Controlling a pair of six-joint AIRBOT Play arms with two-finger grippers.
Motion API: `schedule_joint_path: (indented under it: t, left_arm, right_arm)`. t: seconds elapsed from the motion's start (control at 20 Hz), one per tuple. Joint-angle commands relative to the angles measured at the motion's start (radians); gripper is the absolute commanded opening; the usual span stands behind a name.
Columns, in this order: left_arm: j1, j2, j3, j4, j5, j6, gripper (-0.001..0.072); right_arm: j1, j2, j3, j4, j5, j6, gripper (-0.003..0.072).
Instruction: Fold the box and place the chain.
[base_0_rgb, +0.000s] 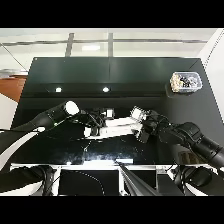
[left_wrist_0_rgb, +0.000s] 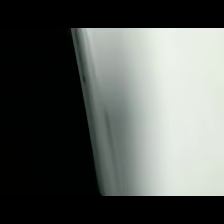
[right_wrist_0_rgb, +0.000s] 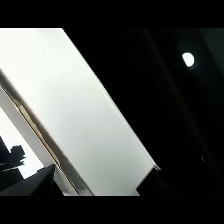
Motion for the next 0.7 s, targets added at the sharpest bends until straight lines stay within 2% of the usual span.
schedule_joint_path:
  t: [0.0,0.1,0.25,0.45,0.65]
  left_arm:
    - [0.0,-0.001,0.001,0.001,0.0,0.001,0.0026]
    - [0.0,-0.001,0.001,0.001,-0.001,0.001,0.0026]
    - [0.0,0.0,0.001,0.001,0.0,0.001,0.0026]
    - [0.0,0.0,0.001,0.001,0.0,0.001,0.0026]
    - [0.0,0.0,0.001,0.001,0.0,0.001,0.0026]
  right_arm:
    - [-0.006,0.0,-0.016,0.187,0.008,-0.288,0.0706]
    - [-0.009,-0.006,-0.017,0.235,0.049,-0.381,0.0706]
    - [-0.011,-0.045,-0.017,0.26,0.1,-0.385,0.0706]
    - [-0.011,-0.092,-0.017,0.34,-0.006,-0.456,0.0705]
    - [-0.011,-0.123,-0.017,0.339,-0.078,-0.484,0.0705]
